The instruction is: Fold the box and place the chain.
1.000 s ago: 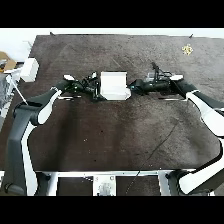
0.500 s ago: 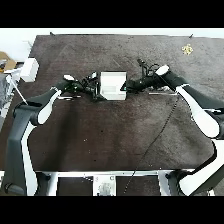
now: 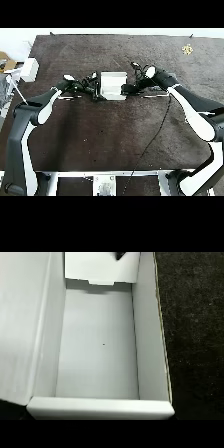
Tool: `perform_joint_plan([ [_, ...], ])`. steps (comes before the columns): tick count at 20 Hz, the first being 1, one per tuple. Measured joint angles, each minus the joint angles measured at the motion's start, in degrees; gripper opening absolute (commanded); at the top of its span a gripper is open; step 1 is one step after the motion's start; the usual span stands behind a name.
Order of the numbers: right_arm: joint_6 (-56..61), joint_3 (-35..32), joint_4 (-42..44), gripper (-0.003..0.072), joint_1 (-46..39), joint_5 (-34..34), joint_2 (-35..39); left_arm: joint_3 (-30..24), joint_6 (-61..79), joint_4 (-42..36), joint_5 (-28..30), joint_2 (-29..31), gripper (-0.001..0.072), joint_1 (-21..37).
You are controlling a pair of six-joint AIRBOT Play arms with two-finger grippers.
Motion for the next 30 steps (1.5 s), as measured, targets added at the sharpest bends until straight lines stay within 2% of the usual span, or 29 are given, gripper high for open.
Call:
perform_joint_plan([
  [3, 5.5, 4.3, -7.0, 0.0495, 2.1, 3.1, -1.6, 0.0, 0.0, 0.0, 0.0, 0.0, 0.0278, 0.0],
  [7, 11.3, 14.3, -16.3, 0.0495, 5.9, 11.5, -7.1, 0.0, 0.0, 0.0, 0.0, 0.0, 0.0278, 0.0],
  [8, 12.7, 16.3, -18.4, 0.0435, 6.8, 13.1, -8.4, 0.0, 0.0, 0.0, 0.0, 0.0, 0.0277, 0.0],
  [11, 16.3, 20.1, -22.8, 0.0426, 8.5, 15.9, -10.6, 0.0, 0.0, 0.0, 0.0, 0.0, 0.0277, 0.0],
  [13, 18.4, 21.2, -24.7, 0.0425, 8.8, 16.8, -11.4, 0.0, 0.0, 0.0, 0.0, 0.0, 0.0278, 0.0],
  [14, 19.4, 21.6, -25.4, 0.0392, 8.8, 16.9, -11.6, 0.0, 0.0, 0.0, 0.0, 0.0, 0.0278, 0.0],
  [15, 20.3, 21.8, -25.9, 0.0329, 8.8, 17.1, -11.8, 0.0, 0.0, 0.0, 0.0, 0.0, 0.0278, 0.0],
  [23, 24.9, 22.3, -25.9, 0.0323, 8.2, 16.4, -13.1, 0.0, 0.0, 0.0, 0.0, 0.0, 0.0277, 0.0],
  [24, 25.2, 22.3, -25.7, 0.0251, 8.2, 16.2, -13.3, 0.0, 0.0, 0.0, 0.0, 0.0, 0.0277, 0.0],
  [25, 25.4, 22.4, -25.4, 0.0218, 8.2, 15.8, -13.4, 0.0, 0.0, 0.0, 0.0, 0.0, 0.0277, 0.0],
  [30, 27.1, 22.4, -25.2, 0.0204, 8.4, 15.1, -13.7, 0.0, 0.0, 0.0, 0.0, 0.0, 0.0278, 0.0],
])
